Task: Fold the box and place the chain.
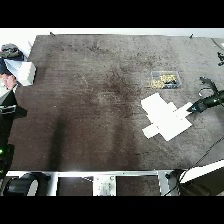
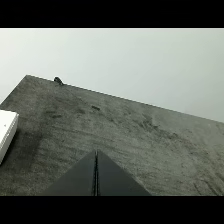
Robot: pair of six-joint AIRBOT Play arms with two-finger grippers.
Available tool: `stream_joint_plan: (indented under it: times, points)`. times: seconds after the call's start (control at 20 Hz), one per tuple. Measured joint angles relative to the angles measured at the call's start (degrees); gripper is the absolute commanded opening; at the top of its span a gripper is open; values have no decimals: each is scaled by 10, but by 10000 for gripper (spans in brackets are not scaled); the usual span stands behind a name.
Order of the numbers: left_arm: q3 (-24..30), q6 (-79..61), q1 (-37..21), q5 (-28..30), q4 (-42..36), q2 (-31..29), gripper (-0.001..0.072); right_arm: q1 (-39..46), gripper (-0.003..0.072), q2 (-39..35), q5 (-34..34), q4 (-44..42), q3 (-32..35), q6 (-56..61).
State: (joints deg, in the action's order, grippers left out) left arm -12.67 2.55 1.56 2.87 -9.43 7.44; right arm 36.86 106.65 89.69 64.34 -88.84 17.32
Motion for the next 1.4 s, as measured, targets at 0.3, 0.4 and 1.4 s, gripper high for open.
stream_joint_plan:
  times: [0.3, 0.4, 1.4]
  points:
    - [0, 0, 0, 0, 0, 0, 12, -24, 88, 5, 21, 5, 14, -34]
    - [0, 0, 0, 0, 0, 0, 12, -27, 14, 6, 37, 4, 15, -38]
    - [0, 0, 0, 0, 0, 0, 12, -164, 7, -238, -150, -388, 453, 63]
